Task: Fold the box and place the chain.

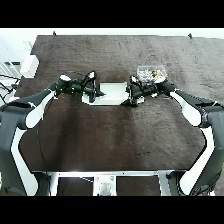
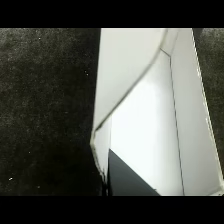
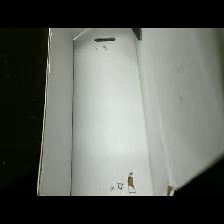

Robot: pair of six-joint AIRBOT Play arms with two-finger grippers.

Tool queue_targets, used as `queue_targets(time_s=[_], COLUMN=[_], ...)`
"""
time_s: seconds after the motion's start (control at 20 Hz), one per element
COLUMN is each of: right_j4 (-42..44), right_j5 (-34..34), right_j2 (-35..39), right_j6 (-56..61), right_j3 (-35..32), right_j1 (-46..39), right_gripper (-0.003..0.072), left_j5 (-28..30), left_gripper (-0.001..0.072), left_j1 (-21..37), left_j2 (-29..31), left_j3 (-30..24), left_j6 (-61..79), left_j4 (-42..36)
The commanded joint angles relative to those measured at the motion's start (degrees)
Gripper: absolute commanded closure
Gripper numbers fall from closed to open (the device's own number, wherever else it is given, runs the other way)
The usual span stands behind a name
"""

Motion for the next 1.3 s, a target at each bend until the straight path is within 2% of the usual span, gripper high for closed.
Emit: queue_targets(time_s=[0.0,1.05,1.15,1.25], right_j4=[0.0,0.44,0.42,0.42], right_j5=[0.24,0.15,0.17,0.17], right_j2=[-0.04,-0.04,-0.04,-0.04], right_j6=[0.04,-4.0,-3.96,-3.91], right_j3=[0.0,0.28,0.26,0.26], right_j1=[0.04,-0.31,-0.31,-0.31], right_gripper=[0.0047,0.0052,0.0085,0.0084], left_j5=[0.13,0.11,0.11,0.11], left_gripper=[0.0685,0.0685,0.0685,0.0685], left_j1=[0.04,0.04,0.07,0.04], left_j2=[0.0,0.0,0.0,0.0], left_j3=[0.0,0.0,0.0,0.0], left_j6=[0.02,0.02,0.02,0.02], left_j4=[0.02,0.0,0.0,0.0])
